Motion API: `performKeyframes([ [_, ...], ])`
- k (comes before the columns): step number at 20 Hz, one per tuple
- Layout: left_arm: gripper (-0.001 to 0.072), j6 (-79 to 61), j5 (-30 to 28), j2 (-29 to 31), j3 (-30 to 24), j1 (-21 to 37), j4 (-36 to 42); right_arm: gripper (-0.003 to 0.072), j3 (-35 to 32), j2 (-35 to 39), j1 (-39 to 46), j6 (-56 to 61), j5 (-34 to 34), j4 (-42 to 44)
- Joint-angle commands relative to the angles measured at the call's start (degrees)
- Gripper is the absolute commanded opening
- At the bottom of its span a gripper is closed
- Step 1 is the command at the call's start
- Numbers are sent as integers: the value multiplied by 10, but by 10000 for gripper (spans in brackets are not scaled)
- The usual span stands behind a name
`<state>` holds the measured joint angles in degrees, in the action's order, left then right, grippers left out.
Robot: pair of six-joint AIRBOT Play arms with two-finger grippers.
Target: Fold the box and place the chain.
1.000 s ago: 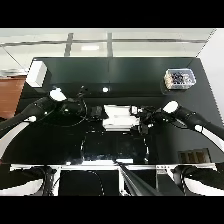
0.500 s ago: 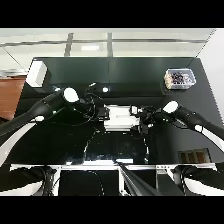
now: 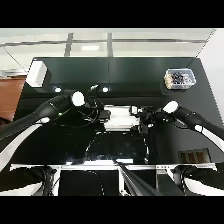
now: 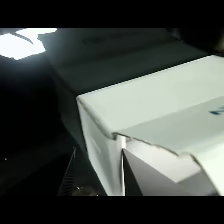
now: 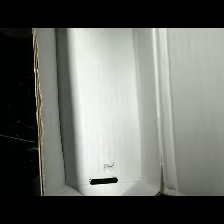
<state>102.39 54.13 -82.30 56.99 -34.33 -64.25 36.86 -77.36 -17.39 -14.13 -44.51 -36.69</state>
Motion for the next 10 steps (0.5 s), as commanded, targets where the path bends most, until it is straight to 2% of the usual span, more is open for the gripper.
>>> performKeyframes([
  [1,350,66,26,-29,31,-23,-61,406,0,0,0,0,0,0],
  [6,350,171,115,-98,140,-76,-188,406,0,0,0,0,0,0],
  [10,350,232,128,-123,160,-95,-195,406,0,0,0,0,0,0],
])
